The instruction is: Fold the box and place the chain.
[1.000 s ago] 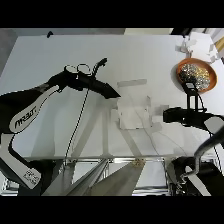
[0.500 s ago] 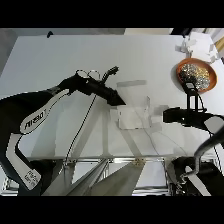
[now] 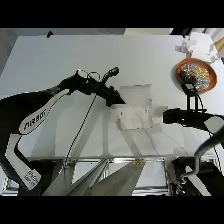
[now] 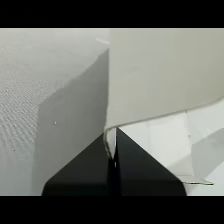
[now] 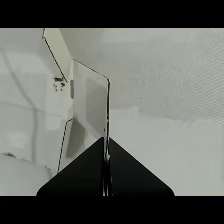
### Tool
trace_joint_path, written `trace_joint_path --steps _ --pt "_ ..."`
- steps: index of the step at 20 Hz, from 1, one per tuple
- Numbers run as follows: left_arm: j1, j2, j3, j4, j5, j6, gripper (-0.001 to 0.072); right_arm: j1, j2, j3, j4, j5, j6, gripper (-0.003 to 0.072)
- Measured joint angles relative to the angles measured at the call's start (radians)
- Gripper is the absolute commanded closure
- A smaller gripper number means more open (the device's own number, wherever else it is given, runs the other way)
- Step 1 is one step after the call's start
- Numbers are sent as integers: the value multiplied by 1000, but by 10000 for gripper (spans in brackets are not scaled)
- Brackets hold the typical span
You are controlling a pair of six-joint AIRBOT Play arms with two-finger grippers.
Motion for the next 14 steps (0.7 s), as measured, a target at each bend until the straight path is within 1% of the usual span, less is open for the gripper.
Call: trace_joint_path --steps 1,2,4,7,10,14 --pt "0 2 0 5 -1 13 711 0 0 0 2 8 0 532" --pt "0 5 0 17 -2 25 711 0 0 0 6 16 0 452" --pt "0 18 0 62 -22 48 712 0 0 2 19 20 -3 442" --pt "0 70 0 141 -22 63 712 0 1 28 36 29 -15 369" --pt "0 151 0 195 -8 68 717 0 2 85 44 59 -22 369" --pt "0 280 -12 278 21 -18 718 0 21 154 49 150 -27 369"
